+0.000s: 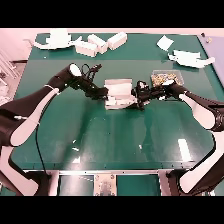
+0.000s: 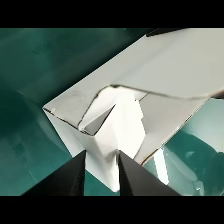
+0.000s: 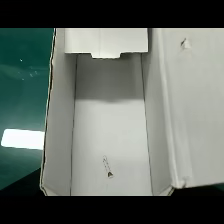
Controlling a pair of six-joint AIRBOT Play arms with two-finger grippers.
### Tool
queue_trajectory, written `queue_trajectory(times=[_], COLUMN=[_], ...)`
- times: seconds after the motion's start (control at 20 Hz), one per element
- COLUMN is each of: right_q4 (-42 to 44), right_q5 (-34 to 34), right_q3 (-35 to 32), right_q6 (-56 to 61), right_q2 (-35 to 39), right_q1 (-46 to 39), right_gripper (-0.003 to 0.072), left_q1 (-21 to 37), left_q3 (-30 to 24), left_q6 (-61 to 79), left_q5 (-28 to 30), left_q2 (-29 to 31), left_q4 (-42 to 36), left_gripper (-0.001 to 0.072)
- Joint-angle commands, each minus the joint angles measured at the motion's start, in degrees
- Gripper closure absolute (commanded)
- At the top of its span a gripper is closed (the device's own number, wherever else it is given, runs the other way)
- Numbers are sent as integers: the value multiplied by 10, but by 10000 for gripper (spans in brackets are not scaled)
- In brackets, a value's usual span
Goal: Fold the box and place the chain.
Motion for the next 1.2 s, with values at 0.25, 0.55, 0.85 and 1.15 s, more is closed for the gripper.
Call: queue_trajectory(times=[0.25, 0.55, 0.85, 1.15], right_q4=[2, 2, 2, 2], right_q5=[0, 0, 0, 0], right_q3=[0, 0, 0, 0], right_q6=[0, 0, 0, 0], right_q2=[0, 0, 0, 0], right_q1=[0, 0, 0, 0], right_gripper=[92, 92, 92, 92], left_q1=[-5, -9, -52, -56], left_q3=[1, 1, 1, 1], left_q6=[-97, -151, -194, -245], left_q5=[4, 22, 82, 59], left_q2=[0, 0, 0, 0], left_q4=[52, 59, 82, 153], left_gripper=[459, 459, 460, 460])
